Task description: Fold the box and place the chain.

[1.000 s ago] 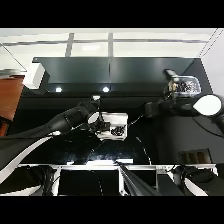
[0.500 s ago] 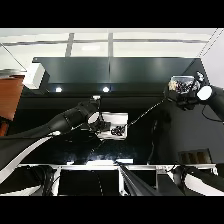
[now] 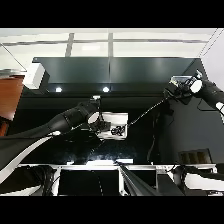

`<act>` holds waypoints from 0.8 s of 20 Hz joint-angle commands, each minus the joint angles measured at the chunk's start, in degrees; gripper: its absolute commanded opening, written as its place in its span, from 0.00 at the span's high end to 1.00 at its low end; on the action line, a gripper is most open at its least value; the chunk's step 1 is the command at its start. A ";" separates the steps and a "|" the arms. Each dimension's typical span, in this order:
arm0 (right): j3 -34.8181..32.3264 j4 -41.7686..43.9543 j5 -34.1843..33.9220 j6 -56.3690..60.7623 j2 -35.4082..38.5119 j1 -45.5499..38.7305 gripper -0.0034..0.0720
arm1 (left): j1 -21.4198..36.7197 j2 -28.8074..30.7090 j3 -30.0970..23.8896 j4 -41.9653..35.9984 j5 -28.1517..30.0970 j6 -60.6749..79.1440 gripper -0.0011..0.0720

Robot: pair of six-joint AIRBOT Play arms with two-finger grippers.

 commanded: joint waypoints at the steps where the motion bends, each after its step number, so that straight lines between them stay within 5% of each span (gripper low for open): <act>1: 0.85 0.02 1.18 -0.79 -0.83 -0.04 0.92 | -0.04 -0.02 -0.02 -0.02 -0.11 0.02 0.94; 6: 3.26 -0.09 7.43 -13.07 5.29 -0.20 0.92 | -0.04 -0.02 -0.02 -0.02 -0.11 0.02 0.94; 16: 3.26 -0.74 12.70 -18.29 37.48 0.44 0.92 | -0.04 -0.02 -0.02 -0.17 -0.13 0.02 0.94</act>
